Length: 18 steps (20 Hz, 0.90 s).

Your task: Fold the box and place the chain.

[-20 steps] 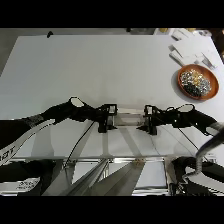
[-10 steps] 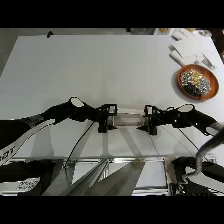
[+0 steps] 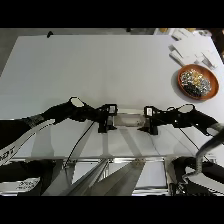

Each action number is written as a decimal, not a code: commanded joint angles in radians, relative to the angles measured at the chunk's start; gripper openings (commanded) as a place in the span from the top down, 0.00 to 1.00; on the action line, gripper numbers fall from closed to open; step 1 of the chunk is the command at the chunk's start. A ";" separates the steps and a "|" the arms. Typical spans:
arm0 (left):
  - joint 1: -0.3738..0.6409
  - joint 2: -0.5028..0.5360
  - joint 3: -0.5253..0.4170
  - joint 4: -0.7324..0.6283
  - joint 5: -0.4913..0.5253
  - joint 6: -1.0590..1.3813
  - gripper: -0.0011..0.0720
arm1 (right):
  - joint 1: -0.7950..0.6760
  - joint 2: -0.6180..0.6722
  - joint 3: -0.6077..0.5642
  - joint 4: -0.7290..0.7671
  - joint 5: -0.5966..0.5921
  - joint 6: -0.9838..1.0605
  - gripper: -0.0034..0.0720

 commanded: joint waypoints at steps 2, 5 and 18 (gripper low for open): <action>0.000 0.000 0.000 0.000 0.000 0.000 0.79 | 0.000 0.101 0.001 -0.188 0.003 0.231 0.02; 0.000 0.000 0.000 0.000 0.000 0.000 0.79 | -0.030 0.203 0.001 -0.309 0.008 0.397 0.04; 0.000 0.000 0.000 0.000 0.000 0.000 0.79 | -0.017 0.526 -0.002 -0.121 0.209 0.657 0.93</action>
